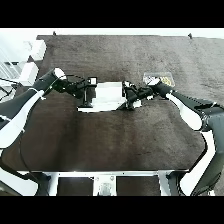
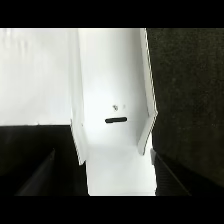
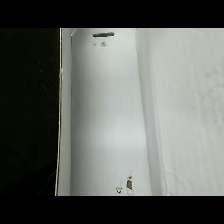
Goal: Fold the box and place the chain.
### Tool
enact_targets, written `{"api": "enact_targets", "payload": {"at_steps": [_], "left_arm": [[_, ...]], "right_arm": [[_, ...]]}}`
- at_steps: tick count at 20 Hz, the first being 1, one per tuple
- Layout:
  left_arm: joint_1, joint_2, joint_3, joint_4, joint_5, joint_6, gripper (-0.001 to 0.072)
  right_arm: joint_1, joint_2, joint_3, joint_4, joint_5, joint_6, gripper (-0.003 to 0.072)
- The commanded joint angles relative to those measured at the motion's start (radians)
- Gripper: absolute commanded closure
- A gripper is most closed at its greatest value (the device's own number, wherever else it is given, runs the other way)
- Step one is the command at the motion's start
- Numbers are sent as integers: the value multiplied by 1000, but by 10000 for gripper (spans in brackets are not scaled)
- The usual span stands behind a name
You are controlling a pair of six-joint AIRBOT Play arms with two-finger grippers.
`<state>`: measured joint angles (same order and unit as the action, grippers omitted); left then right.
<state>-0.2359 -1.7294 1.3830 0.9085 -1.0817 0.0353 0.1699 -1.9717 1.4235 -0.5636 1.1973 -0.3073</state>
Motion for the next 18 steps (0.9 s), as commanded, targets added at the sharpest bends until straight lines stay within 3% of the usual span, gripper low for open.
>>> {"api": "enact_targets", "payload": {"at_steps": [1,8,10,13,15,18], "left_arm": [[1,-18,0,-26,-20,25,39],[0,-37,0,-52,-18,24,42],[-4,-37,0,-52,-22,18,249],[-18,-37,0,-56,-26,18,255],[-21,-37,0,-56,-28,17,371],[-21,-37,0,-61,-21,18,372]], "right_arm": [[1,-1,0,0,0,0,231],[1,-1,0,0,0,0,232],[1,-1,0,0,0,0,232],[1,-1,0,0,0,0,231],[1,-1,0,0,0,0,231],[1,-1,0,0,0,0,232]]}}
